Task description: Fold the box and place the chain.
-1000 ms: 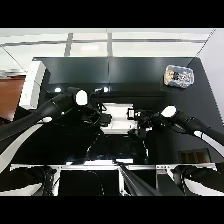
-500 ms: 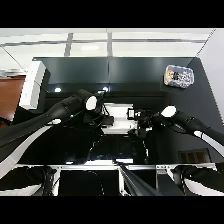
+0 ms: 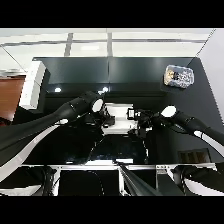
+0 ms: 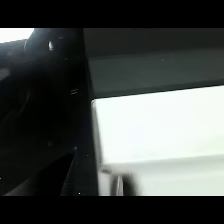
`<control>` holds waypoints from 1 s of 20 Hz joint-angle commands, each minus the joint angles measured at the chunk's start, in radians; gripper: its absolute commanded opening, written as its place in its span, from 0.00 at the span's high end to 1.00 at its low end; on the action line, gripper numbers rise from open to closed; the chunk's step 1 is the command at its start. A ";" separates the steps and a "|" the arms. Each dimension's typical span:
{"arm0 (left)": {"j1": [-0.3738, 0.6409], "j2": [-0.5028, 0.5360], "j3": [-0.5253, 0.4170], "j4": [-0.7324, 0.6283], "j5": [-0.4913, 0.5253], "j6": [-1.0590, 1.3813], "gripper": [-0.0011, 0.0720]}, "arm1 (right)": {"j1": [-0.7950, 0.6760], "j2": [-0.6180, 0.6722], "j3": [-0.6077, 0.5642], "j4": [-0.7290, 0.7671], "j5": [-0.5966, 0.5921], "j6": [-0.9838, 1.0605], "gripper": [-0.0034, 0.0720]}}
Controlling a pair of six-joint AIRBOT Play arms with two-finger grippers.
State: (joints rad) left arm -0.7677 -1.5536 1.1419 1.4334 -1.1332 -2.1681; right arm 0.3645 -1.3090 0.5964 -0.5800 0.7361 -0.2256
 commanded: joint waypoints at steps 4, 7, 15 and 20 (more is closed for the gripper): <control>-0.030 -0.019 0.019 0.054 -0.002 -0.088 0.53 | 0.001 0.000 0.000 0.000 0.000 0.000 0.66; -0.030 -0.019 0.019 0.054 -0.009 -0.089 0.57 | 0.001 0.000 0.000 0.000 0.000 0.000 0.66; -0.030 -0.019 0.019 0.046 -0.008 -0.092 0.68 | 0.001 0.000 0.000 0.000 0.000 0.000 0.66; -0.029 -0.019 0.019 0.035 -0.016 -0.091 0.68 | 0.001 0.000 0.000 0.000 0.000 0.000 0.66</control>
State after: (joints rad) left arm -0.7971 -1.5719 1.1603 1.4757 -1.1423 -2.2585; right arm 0.3645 -1.3090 0.5964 -0.5797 0.7357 -0.2256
